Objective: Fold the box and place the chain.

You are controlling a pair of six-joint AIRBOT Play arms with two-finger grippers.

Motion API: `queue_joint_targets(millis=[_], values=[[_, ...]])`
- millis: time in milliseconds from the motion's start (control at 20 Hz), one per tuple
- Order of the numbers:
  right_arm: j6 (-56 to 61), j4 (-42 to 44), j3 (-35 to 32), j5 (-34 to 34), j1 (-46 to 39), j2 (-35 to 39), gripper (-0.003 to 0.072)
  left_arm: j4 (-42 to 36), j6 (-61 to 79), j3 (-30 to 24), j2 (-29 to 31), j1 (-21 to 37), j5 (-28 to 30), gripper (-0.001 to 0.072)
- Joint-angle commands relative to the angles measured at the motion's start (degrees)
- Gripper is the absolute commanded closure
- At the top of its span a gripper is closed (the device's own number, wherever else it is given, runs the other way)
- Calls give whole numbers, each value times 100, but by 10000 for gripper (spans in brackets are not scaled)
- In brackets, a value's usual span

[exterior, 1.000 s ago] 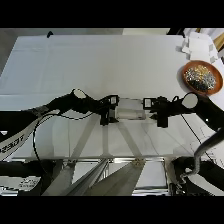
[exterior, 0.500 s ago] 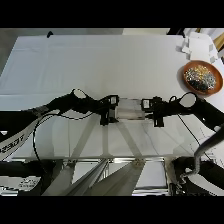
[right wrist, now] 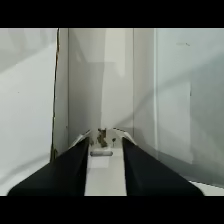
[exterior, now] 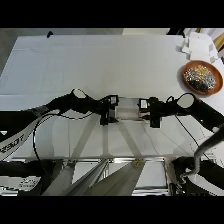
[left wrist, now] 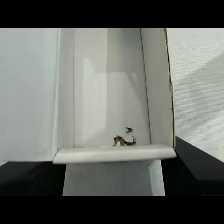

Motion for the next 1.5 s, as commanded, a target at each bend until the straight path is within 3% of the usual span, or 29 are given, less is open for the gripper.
queue_joint_targets(millis=[0, 150, 250, 650, 800, 950, 1000, 1250, 1450], values=[[0, 232, -2, 9, 24, -4, 343, 0, -2, 2, 4, 2, 7, 423], [2, 243, -31, 11, 24, -7, 342, 0, -2, 2, 4, 2, 7, 423], [2, 247, -138, -61, 24, -7, 204, 0, -2, 2, 4, 2, 9, 423], [57, 260, -245, -269, 24, 68, 216, 0, -2, 2, 4, 2, 9, 423], [411, 179, -245, -269, 17, 409, 474, 0, -2, 2, 4, 2, 7, 423], [1440, -208, -245, -15, 17, 785, 539, 0, -2, 2, 4, 2, 7, 423], [1910, -321, -245, 190, 17, 885, 652, 0, -2, 2, 4, 2, 7, 423], [4664, -658, -243, 426, 17, 1648, 671, 0, -2, 2, 4, 2, 7, 423], [7796, -2461, -238, 103, -173, 2334, 671, 0, -2, 2, 4, 2, 7, 423]])
